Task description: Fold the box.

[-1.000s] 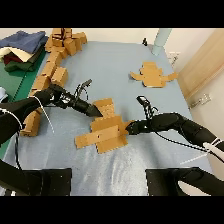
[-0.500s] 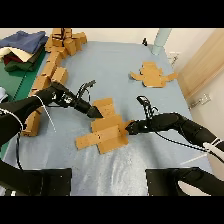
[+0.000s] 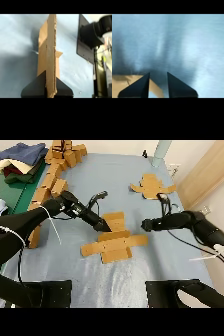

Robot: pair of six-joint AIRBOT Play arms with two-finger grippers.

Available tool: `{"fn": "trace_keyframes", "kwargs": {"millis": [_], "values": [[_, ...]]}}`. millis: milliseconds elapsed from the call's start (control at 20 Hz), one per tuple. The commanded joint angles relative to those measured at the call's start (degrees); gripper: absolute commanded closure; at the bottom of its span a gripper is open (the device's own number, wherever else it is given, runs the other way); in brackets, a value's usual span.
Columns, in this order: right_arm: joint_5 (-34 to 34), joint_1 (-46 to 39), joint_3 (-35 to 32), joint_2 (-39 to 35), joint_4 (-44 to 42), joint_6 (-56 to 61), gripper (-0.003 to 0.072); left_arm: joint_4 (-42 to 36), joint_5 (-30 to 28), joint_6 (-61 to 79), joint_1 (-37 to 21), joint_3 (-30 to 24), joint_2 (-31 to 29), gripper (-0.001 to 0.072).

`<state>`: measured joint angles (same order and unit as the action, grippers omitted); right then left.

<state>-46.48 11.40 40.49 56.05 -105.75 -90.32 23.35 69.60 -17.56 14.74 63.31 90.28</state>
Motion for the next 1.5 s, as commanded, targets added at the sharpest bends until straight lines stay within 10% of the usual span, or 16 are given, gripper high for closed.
{"fn": "trace_keyframes", "kwargs": {"millis": [0, 600, 1450], "values": [[-4.0, -3.17, 3.93, -0.48, 2.84, 4.22, 0.0483, 0.26, -3.08, 5.42, 4.92, 0.02, -0.28, 0.0702], [-3.37, -1.86, 3.82, -0.39, 0.04, 4.2, 0.0546, 1.33, -21.07, 7.74, 8.46, -1.9, -5.73, 0.0702], [-2.21, -1.64, 3.82, -0.42, -1.33, 3.3, 0.0546, 4.5, -25.11, 9.49, 14.1, -8.55, -6.86, 0.07]]}}
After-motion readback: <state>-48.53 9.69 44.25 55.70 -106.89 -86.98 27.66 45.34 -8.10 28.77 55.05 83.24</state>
